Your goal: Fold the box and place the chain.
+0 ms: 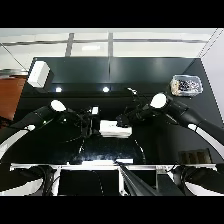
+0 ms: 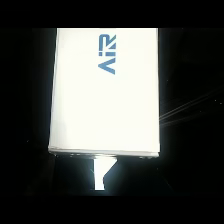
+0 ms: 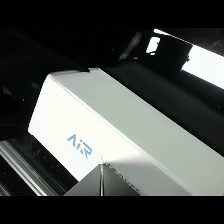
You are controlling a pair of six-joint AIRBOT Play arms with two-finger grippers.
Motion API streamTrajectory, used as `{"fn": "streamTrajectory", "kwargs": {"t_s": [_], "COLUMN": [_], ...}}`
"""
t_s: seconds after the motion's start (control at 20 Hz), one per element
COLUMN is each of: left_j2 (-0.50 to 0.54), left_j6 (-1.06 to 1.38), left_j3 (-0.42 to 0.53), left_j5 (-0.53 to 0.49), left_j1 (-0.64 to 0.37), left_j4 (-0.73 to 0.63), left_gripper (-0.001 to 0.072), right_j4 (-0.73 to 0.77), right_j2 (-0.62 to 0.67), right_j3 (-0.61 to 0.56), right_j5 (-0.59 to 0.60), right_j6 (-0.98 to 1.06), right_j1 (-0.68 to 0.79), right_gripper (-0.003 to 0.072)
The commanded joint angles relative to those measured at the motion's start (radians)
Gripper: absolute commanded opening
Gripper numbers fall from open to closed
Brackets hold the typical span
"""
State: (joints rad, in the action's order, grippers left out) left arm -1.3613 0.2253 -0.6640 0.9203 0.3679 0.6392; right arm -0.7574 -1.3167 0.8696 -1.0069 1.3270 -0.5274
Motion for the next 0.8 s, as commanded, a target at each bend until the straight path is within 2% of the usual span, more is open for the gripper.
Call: {"fn": "streamTrajectory", "kwargs": {"t_s": [0.0, 0.05, 0.2, 0.35, 0.45, 0.55, 0.75], "left_j2": [0.001, 0.001, 0.001, 0.001, 0.001, 0.001, 0.001], "left_j6": [0.001, 0.001, 0.001, 0.001, 0.001, 0.001, 0.001], "left_j3": [0.0, 0.0, 0.0, 0.0, 0.0, 0.0, 0.0], "left_j5": [-0.001, -0.001, -0.001, -0.001, 0.0, 0.0, 0.0], "left_j1": [0.0, 0.0, 0.0, 0.0, 0.0, 0.0, 0.0], "left_j4": [0.0, 0.0, 0.0, 0.0, 0.0, 0.0, 0.0], "left_gripper": [0.0434, 0.0434, 0.0435, 0.0434, 0.0434, 0.0434, 0.0435], "right_j4": [0.027, 0.032, 0.151, 0.392, 0.476, 0.48, 0.469], "right_j2": [0.06, 0.095, 0.208, 0.21, 0.195, 0.167, 0.135], "right_j3": [0.0, -0.014, -0.176, -0.315, -0.323, -0.323, -0.323], "right_j5": [-0.025, -0.052, 0.038, 0.139, 0.22, 0.272, 0.279], "right_j6": [-0.023, -0.021, -0.022, -0.138, -0.201, -0.202, -0.206], "right_j1": [0.032, 0.048, 0.065, 0.019, -0.024, -0.042, -0.04], "right_gripper": [0.0024, 0.0024, 0.0024, 0.0024, 0.0023, 0.0024, 0.0024]}}
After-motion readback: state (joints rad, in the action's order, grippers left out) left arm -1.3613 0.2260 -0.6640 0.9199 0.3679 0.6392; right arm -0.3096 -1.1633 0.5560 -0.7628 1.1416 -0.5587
